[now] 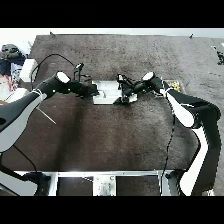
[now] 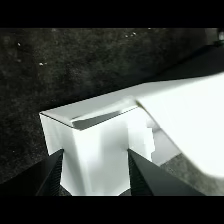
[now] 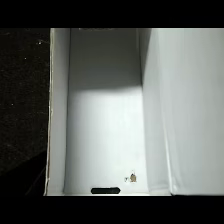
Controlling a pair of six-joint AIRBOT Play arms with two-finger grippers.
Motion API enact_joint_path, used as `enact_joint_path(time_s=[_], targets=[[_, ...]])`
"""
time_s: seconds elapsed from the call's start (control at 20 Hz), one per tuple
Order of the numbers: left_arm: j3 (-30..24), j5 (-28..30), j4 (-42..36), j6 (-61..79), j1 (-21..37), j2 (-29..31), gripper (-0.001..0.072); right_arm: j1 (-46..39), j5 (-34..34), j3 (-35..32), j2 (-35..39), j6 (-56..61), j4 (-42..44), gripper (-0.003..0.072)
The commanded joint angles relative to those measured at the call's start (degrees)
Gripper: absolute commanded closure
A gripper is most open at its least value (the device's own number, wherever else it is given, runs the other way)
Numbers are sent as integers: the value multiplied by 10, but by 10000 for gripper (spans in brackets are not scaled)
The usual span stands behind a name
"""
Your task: Fold the box and place the chain.
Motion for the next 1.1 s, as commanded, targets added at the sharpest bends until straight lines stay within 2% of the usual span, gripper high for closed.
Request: enact_joint_path(time_s=[0.0, 0.3, 0.55, 0.65, 0.7, 0.8, 0.85, 1.05], targets=[[30, -3, 118, -121, -26, -7, 275, 0, 0, 0, 0, 0, 0, 286], [156, -147, 224, -226, -53, -83, 277, 0, 0, 0, 0, 0, 0, 287], [171, -155, 279, -280, -68, -87, 296, 0, 0, 0, 0, 0, 0, 287], [173, -157, 343, -336, -82, -87, 300, 0, 0, 0, 0, 0, 0, 286], [176, -162, 387, -364, -90, -88, 376, 0, 0, 0, 0, 0, 0, 287], [193, -188, 451, -413, -105, -95, 385, 0, 0, 0, 0, 0, 0, 287], [204, -202, 461, -421, -108, -103, 426, 0, 0, 0, 0, 0, 0, 286], [248, -239, 467, -421, -110, -136, 426, 0, 0, 0, 0, 0, 0, 287]])
